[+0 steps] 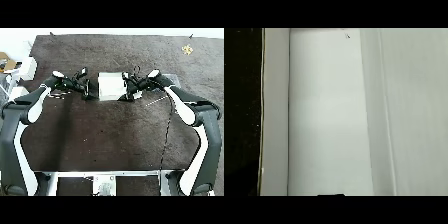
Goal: Fold the box and place the chain.
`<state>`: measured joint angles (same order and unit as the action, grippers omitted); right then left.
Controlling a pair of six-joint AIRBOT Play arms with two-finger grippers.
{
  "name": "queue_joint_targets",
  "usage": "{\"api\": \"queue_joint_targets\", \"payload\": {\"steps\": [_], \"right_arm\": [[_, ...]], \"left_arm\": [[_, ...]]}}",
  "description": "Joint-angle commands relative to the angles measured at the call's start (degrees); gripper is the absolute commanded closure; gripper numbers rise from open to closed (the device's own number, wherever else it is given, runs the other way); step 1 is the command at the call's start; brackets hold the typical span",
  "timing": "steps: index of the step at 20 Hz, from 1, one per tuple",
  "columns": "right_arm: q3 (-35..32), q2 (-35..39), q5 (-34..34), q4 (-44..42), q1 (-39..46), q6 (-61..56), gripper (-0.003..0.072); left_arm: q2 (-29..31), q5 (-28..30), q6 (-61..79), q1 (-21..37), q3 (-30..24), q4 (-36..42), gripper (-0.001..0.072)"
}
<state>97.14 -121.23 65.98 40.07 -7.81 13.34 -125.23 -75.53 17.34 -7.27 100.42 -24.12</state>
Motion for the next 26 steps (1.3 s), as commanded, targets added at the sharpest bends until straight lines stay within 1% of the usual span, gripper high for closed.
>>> {"api": "queue_joint_targets", "payload": {"steps": [1,4,19,21,24,26], "right_arm": [[0.0,0.0,0.0,0.0,0.0,0.0,0.0267],[0.0,0.0,0.0,0.0,0.0,0.0,0.0267],[0.0,0.0,0.0,0.0,0.0,0.0,0.0267],[0.0,0.0,0.0,0.0,0.0,0.0,0.0267],[0.0,0.0,0.0,0.0,0.0,0.0,0.0267],[0.0,0.0,0.0,0.0,0.0,0.0,0.0267]], "left_arm": [[0.0,0.3,1.0,-0.2,0.0,-0.2,-0.0004],[0.0,-0.4,3.1,-0.2,0.0,2.3,-0.0004],[0.0,-2.8,3.5,-0.2,0.0,1.4,-0.0003],[-0.2,-2.3,3.3,-0.2,-0.1,2.1,-0.0003],[-0.3,1.5,2.2,-0.2,-0.7,4.5,-0.0003],[-0.3,0.2,4.2,-0.2,-0.7,5.4,-0.0003]]}}
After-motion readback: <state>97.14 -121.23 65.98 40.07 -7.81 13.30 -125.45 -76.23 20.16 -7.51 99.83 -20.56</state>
